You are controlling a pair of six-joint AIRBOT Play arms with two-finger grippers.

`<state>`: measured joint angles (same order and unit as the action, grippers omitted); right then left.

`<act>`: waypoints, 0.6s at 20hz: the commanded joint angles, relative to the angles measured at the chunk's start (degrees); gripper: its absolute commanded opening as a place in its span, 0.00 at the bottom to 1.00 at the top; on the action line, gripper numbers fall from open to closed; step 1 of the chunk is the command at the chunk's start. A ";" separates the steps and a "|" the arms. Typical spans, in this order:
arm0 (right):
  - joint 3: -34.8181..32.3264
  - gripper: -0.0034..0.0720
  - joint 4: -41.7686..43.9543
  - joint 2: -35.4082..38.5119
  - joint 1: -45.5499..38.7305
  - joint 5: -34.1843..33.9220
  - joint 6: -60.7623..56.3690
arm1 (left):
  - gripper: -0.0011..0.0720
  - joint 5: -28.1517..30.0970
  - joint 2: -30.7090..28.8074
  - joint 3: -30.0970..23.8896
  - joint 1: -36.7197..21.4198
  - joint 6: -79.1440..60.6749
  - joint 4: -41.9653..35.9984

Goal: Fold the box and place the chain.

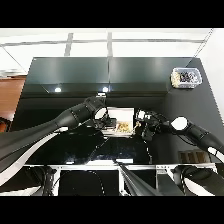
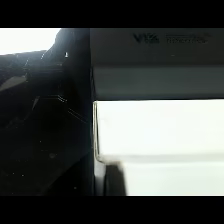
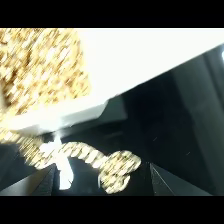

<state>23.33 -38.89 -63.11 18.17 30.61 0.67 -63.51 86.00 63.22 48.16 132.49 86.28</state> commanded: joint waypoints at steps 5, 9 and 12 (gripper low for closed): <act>0.04 0.06 1.86 -1.03 0.13 0.79 2.58 | 0.05 0.00 0.02 0.00 0.00 -0.02 0.00; 1.68 0.06 -1.99 4.11 -0.39 3.69 -12.22 | 0.05 0.00 0.02 0.00 0.00 -0.02 0.00; 6.84 0.06 -8.57 11.89 -2.69 12.17 -30.32 | 0.05 0.02 0.02 0.00 0.00 -0.02 0.00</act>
